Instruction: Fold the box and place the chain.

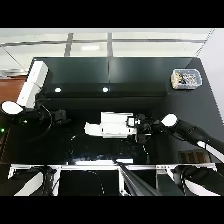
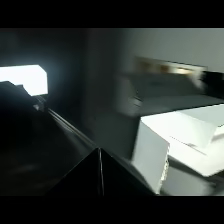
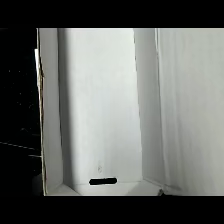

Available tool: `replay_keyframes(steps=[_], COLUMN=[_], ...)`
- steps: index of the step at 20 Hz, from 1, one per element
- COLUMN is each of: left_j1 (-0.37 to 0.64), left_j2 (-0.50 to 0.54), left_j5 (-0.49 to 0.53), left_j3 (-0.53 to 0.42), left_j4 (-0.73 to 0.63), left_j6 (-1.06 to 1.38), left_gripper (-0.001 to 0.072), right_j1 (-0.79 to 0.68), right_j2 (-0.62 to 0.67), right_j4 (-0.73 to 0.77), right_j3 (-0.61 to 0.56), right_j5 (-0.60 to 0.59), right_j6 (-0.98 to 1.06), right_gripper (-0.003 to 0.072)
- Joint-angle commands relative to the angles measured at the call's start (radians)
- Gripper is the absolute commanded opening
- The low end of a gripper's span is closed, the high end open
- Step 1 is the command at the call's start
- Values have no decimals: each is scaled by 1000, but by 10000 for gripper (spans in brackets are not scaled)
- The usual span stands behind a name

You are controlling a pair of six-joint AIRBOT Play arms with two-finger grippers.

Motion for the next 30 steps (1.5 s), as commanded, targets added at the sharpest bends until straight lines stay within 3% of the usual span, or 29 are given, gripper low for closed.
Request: replay_keyframes(steps=[1, 4, 7, 11, 19, 20, 21, 22, 23, 30], left_j1=[11, -121, -221, -307, -263, -249, -237, -225, -217, -238], left_j2=[-89, -182, -224, -227, -238, -238, -238, -238, -238, -243], left_j5=[-19, 22, 89, 200, 16, 11, 8, 8, 5, -25], left_j3=[-80, -69, -69, -68, -68, -68, -68, -68, -68, -68], left_j4=[-113, -22, -169, -264, -489, -497, -497, -499, -499, -559], left_j6=[-31, -75, -26, 9, 351, 351, 351, 351, 347, 410], left_gripper=[23, 22, 23, 23, 30, 54, 222, 509, 680, 693], right_j1=[0, 0, 0, 0, 0, 0, 0, 0, 0, 0], right_j2=[0, 0, 0, 0, 0, 0, 0, 0, 0, 0], right_j4=[0, 0, 0, 1, 0, 0, 0, 0, 0, 1], right_j3=[0, 0, 0, 0, 0, 0, 0, 0, 0, 0], right_j5=[0, 0, 0, 0, 0, 0, 0, 0, 0, 0], right_j6=[0, 0, 0, 0, 0, 0, 0, 0, 0, 1], right_gripper=[20, 20, 20, 20, 20, 20, 20, 20, 20, 20])
